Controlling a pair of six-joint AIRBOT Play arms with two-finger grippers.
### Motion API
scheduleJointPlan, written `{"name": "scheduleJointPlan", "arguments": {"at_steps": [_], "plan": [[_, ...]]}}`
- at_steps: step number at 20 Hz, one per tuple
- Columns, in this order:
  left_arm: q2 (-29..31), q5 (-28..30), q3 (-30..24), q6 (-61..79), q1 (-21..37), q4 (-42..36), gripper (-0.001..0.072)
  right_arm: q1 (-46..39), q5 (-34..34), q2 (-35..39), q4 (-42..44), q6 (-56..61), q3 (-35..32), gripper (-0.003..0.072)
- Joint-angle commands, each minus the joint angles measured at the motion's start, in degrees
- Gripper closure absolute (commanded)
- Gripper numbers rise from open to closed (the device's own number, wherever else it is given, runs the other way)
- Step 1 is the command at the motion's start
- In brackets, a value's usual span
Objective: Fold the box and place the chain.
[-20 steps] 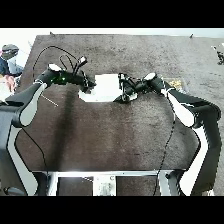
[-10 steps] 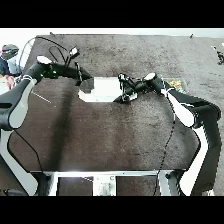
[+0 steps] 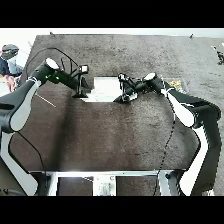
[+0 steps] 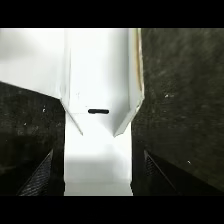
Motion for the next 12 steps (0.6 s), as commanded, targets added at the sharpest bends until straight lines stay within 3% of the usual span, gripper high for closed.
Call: {"name": "scheduleJointPlan", "arguments": {"at_steps": [1, 12], "plan": [[-0.2, 4.1, -1.4, -0.2, -2.3, 2.1, 0.0077, 0.0, 0.0, 0.0, 0.1, 0.0, 0.0, 0.0223], [-0.2, 5.9, -3.1, -0.2, -2.8, 0.1, 0.0110, 0.0, 0.0, 0.0, 0.1, 0.1, 0.0, 0.0223]]}}
